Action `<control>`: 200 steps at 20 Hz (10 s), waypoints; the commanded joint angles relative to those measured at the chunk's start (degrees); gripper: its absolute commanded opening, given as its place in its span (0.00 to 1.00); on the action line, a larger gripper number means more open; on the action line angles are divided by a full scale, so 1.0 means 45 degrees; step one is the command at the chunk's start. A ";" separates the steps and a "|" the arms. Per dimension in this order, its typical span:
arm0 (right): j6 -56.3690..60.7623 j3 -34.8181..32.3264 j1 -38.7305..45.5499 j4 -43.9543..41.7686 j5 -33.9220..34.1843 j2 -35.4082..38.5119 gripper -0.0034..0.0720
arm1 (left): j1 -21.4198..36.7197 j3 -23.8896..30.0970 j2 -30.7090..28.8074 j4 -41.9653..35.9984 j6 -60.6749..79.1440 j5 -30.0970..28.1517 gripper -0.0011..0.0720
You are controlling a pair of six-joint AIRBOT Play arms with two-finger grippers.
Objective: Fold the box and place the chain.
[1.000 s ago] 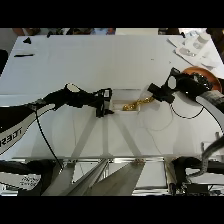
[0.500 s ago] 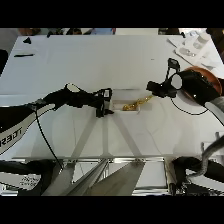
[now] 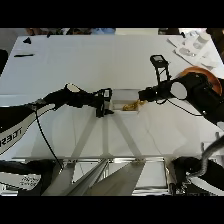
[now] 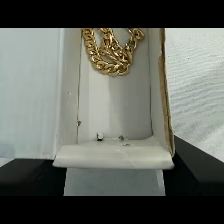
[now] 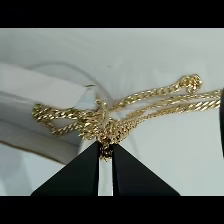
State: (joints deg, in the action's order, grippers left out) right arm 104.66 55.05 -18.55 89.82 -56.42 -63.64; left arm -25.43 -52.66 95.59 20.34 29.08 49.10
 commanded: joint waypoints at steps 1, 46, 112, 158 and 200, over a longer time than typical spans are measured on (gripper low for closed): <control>-0.0442 0.0010 -0.0821 -0.0262 0.0311 0.0340 0.05 | -0.0005 0.0005 0.0000 0.0005 0.0000 -0.0005 0.49; -0.5362 0.0000 0.3657 -0.2234 -0.1311 -0.0816 0.64 | -0.0005 0.0005 0.0000 0.0005 0.0000 -0.0005 0.49; -0.3381 0.0034 -0.1336 -0.2623 0.2433 -0.2025 0.06 | -0.0034 0.0005 0.0000 0.0000 0.0000 0.0102 0.49; -0.7708 0.0039 0.3512 -0.1671 0.3011 -0.5489 0.06 | -0.0034 0.0005 0.0000 0.0000 0.0000 0.0102 0.49; -0.7179 0.0039 -0.1112 -0.5372 0.2293 -0.2137 0.16 | -0.0034 0.0005 0.0000 -0.0005 0.0000 0.0097 0.49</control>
State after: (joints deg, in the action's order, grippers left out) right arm 70.74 55.18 -22.61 65.95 -47.22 -71.68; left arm -25.56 -52.66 95.59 20.32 29.06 49.54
